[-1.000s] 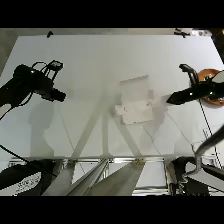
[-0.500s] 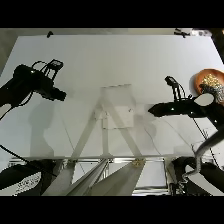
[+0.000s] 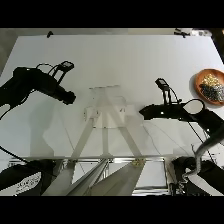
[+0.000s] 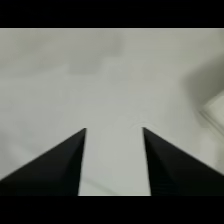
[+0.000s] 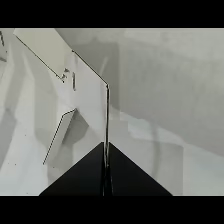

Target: Fold the box and place the chain.

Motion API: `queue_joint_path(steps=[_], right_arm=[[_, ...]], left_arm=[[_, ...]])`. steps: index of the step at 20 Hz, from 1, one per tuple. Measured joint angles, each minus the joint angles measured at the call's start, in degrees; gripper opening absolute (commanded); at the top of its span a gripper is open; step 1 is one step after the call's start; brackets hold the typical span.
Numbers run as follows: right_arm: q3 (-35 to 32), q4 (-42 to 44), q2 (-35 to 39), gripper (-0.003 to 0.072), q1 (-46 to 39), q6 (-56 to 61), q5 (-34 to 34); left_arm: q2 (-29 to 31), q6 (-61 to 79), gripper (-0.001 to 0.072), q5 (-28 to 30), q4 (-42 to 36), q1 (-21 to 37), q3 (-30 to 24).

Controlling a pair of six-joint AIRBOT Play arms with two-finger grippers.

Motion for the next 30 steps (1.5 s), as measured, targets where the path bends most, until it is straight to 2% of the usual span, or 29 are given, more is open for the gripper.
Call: queue_joint_path(steps=[2,3,4,6,13,22,27,28,30], right_arm=[[-0.04,0.00,0.04,0.0015,0.61,0.04,-0.35],[-0.04,0.00,0.04,0.0015,0.79,0.04,-0.42],[-0.04,0.00,0.04,0.0015,0.94,0.07,-0.48],[-0.04,0.00,0.04,0.0015,1.14,0.04,-0.63],[-0.04,0.02,0.04,0.0015,1.27,-0.04,-0.72],[-0.04,0.04,0.04,0.0016,1.27,-0.24,-0.68],[-0.04,0.04,0.04,0.0016,1.27,-0.24,-0.37],[-0.04,0.04,0.04,0.0016,1.27,-0.24,-0.33],[-0.04,0.04,0.04,0.0016,1.27,-0.24,-0.17]], left_arm=[[0.96,8.92,0.0582,0.85,-7.93,0.00,0.00],[1.36,12.68,0.0592,1.14,-11.02,0.00,0.00],[1.55,15.45,0.0657,1.42,-13.11,0.00,0.00],[1.79,19.28,0.0695,1.60,-16.22,0.00,0.00],[1.11,25.49,0.0695,1.14,-21.86,-1.49,0.00],[-7.32,27.76,0.0696,-2.36,-25.03,-2.99,0.00],[-10.51,33.38,0.0693,-6.10,-31.30,-3.21,0.00],[-10.95,34.77,0.0688,-6.67,-32.41,-3.21,0.00],[-11.72,36.87,0.0592,-7.10,-33.90,-3.21,0.00]])
